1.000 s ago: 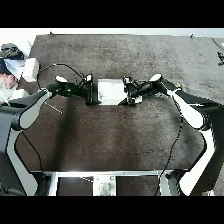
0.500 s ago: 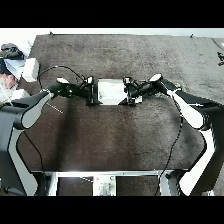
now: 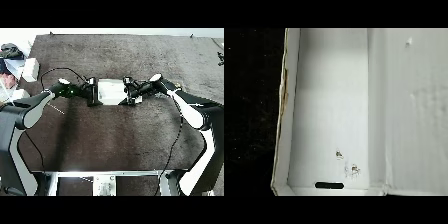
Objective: Fold the box and place the chain.
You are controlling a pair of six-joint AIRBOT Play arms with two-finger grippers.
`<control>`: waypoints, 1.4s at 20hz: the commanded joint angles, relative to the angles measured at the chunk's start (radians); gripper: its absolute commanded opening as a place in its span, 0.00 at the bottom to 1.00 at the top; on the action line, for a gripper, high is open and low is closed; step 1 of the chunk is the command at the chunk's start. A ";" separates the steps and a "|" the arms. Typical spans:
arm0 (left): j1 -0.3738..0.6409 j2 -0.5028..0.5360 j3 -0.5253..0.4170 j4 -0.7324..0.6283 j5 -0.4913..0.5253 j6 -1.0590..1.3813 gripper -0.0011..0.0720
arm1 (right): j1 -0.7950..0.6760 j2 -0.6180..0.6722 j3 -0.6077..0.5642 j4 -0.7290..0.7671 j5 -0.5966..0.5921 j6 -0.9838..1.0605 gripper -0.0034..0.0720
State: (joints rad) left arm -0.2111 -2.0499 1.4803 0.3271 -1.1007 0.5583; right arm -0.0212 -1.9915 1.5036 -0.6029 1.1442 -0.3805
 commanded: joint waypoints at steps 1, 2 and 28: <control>0.000 0.000 0.001 -0.021 -0.006 0.000 0.98 | 0.001 0.000 0.000 0.000 0.001 0.000 0.76; 0.000 -0.001 0.001 -0.021 -0.005 0.000 0.98 | 0.001 0.000 0.000 0.000 0.000 0.000 0.75; -0.001 -0.029 0.003 -0.014 -0.035 0.036 0.78 | 0.001 0.000 0.000 0.000 0.000 0.000 0.76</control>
State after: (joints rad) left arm -0.2123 -2.0785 1.4826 0.3229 -1.1023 0.5770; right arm -0.0212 -1.9915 1.5036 -0.6029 1.1446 -0.3809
